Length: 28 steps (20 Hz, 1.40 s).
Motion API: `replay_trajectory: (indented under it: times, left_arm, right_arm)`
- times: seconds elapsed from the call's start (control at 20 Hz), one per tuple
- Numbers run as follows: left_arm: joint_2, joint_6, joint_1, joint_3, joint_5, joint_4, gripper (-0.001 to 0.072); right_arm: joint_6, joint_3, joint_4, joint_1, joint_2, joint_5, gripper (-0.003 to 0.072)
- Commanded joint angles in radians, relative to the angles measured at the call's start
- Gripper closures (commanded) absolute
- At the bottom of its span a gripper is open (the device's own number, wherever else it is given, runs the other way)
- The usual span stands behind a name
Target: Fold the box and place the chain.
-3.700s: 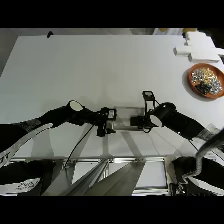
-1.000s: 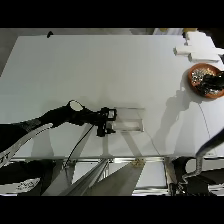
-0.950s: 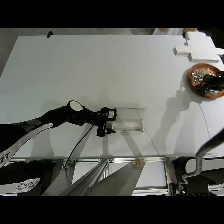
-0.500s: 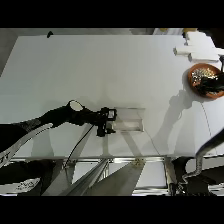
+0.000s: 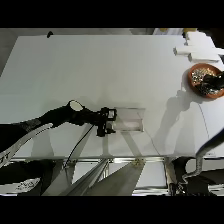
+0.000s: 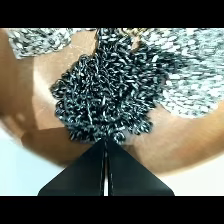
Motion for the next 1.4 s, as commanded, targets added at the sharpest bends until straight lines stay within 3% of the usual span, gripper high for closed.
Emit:
replay_trajectory:
  times: [0.0,0.15,0.25,0.3,0.7,1.05,1.15,1.35]
  left_arm:
    - [0.0,0.0,0.0,0.0,0.0,0.0,0.0437]
    - [0.0,0.0,0.001,0.0,0.0,0.0,0.0437]
    - [0.0,0.0,0.001,0.0,0.0,0.0,0.0437]
    - [0.0,0.0,0.001,0.0,0.0,0.0,0.0437]
    - [0.0,0.0,0.0,0.0,0.0,0.0,0.0437]
    - [0.0,0.0,0.001,0.0,0.0,0.0,0.0437]
    - [0.0,0.0,0.001,0.0,0.0,0.0,0.0437]
    - [0.0,0.0,0.0,0.0,0.0,0.0,0.0437]
  right_arm:
    - [-0.003,0.0,0.001,0.001,0.108,0.024,0.0668]
    - [-0.014,0.0,0.002,0.0,0.154,0.021,0.0658]
    - [-0.014,-0.001,0.021,0.0,0.127,0.029,0.0462]
    - [-0.014,0.0,0.028,0.001,0.107,0.032,0.0454]
    - [-0.005,0.0,0.031,0.001,-0.068,0.038,0.0467]
    - [0.002,0.0,0.039,0.0,-0.081,-0.021,0.0469]
    - [0.011,0.0,0.039,0.0,-0.083,-0.035,0.0517]
    - [0.05,0.0,0.039,0.0,-0.109,-0.029,0.0519]
